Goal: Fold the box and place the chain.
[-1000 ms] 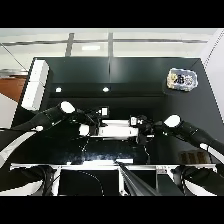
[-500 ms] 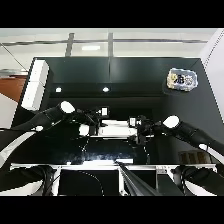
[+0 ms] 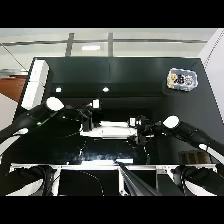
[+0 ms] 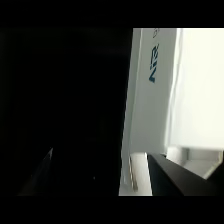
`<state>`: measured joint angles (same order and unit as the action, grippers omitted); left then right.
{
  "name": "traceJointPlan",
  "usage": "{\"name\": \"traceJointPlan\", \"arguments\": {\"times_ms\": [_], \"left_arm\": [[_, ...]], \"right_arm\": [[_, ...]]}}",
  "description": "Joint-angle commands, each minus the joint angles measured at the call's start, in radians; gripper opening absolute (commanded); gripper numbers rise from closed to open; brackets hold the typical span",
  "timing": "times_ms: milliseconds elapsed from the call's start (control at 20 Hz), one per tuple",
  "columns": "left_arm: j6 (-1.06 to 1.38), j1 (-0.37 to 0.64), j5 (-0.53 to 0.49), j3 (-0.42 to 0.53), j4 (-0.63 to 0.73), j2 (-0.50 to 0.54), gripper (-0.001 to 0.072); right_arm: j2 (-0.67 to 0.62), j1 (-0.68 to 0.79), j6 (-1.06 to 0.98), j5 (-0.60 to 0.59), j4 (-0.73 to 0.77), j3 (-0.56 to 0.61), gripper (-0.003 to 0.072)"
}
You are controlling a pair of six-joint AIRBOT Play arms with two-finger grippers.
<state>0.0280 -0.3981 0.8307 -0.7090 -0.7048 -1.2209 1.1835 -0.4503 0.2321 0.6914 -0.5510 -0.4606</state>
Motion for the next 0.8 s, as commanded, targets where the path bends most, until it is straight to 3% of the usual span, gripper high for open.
{"name": "traceJointPlan", "arguments": {"times_ms": [0,50,100,150,200,300,400,550,750], "left_arm": [[-0.315,0.063,0.149,-0.001,-0.138,0.112,0.0694],[-0.395,0.083,0.223,-0.001,-0.168,0.148,0.0648],[-0.461,0.098,0.286,-0.001,-0.185,0.179,0.0495],[-0.517,0.112,0.344,-0.001,-0.188,0.207,0.0221],[-0.554,0.120,0.407,0.000,-0.181,0.236,0.0028],[-0.687,0.102,0.463,0.013,-0.131,0.275,0.0028],[-0.729,0.055,0.442,0.051,-0.026,0.289,0.0028],[-0.732,-0.035,0.251,0.120,0.141,0.286,0.0028],[-0.735,-0.079,-0.062,0.156,0.248,0.262,0.0029]], "right_arm": [[0.000,0.000,-0.001,0.000,0.000,0.000,0.0468],[0.000,0.000,-0.001,0.000,0.000,0.000,0.0468],[0.000,0.000,-0.001,0.000,0.000,0.000,0.0468],[0.000,0.000,-0.001,0.000,0.000,0.000,0.0468],[0.000,0.000,-0.001,0.000,0.000,0.000,0.0468],[0.000,0.000,-0.001,0.000,0.000,0.000,0.0468],[0.000,0.000,-0.001,0.000,0.000,0.000,0.0468],[0.000,0.000,-0.001,0.000,0.000,0.000,0.0468],[0.000,0.000,-0.001,0.000,0.000,0.000,0.0468]]}}
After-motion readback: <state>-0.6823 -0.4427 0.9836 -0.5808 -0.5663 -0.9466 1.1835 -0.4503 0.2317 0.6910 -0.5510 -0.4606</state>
